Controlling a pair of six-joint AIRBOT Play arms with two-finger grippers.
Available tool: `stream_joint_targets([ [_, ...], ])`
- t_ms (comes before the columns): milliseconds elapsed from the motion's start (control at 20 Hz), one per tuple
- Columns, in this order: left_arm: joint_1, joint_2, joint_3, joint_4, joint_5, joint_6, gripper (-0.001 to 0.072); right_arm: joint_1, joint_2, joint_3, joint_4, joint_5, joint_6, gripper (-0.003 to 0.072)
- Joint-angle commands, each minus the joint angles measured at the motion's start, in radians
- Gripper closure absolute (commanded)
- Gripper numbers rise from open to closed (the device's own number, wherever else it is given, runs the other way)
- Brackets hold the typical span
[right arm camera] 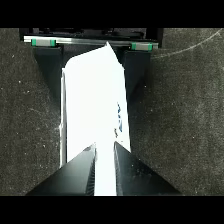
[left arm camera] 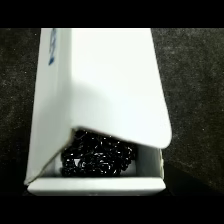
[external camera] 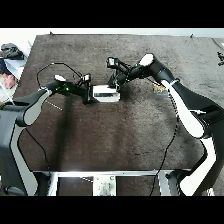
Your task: Fold the box and place the chain.
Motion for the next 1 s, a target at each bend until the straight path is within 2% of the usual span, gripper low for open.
stream_joint_targets([
  [0, 0.000, 0.001, 0.000, 0.000, 0.000, 0.000, 0.0295, 0.007, 0.003, 0.000, -0.034, -0.010, 0.005, 0.0521],
  [350, 0.000, 0.001, 0.000, 0.000, -0.001, 0.000, 0.0295, 0.033, 0.002, 0.000, -0.082, -0.040, 0.014, 0.0521],
  [950, 0.000, 0.001, 0.000, 0.000, 0.000, 0.000, 0.0296, 0.035, 0.002, 0.000, -0.139, -0.003, 0.066, 0.0522],
])
